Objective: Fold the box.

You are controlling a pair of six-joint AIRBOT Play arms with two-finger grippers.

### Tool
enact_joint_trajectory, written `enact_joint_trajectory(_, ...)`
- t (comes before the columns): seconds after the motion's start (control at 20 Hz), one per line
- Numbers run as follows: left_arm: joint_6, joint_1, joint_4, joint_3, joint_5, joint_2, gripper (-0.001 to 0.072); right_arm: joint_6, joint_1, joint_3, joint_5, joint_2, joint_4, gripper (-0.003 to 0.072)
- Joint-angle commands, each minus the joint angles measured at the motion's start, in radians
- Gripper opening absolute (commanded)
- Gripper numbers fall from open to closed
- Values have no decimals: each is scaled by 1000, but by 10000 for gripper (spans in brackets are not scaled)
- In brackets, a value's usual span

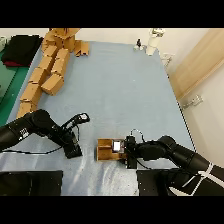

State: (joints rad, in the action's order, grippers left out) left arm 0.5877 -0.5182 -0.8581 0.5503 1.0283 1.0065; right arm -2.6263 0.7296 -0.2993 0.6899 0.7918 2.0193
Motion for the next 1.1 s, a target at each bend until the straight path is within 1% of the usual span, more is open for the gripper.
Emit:
enact_joint_trajectory(0.0,-334,-46,29,-18,-95,5,687,0,-1,-1,0,-1,0,453)
enact_joint_trajectory(0.15,-472,-158,40,-61,-243,3,688,0,-1,-1,0,-1,0,453)
enact_joint_trajectory(0.25,-472,-236,76,-92,-347,3,696,0,0,-1,0,0,0,453)
enact_joint_trajectory(0.3,-472,-266,99,-103,-380,3,696,0,-1,-1,0,-1,0,453)
enact_joint_trajectory(0.5,-464,-333,173,-111,-437,3,696,0,0,-1,0,-1,0,453)
enact_joint_trajectory(0.7,-465,-376,191,-111,-517,15,696,0,0,-1,0,-1,0,453)
enact_joint_trajectory(0.85,-465,-402,219,-111,-526,39,696,0,0,-1,0,-1,0,453)
enact_joint_trajectory(1.05,-465,-411,234,-111,-539,41,696,0,0,-1,0,-1,0,453)
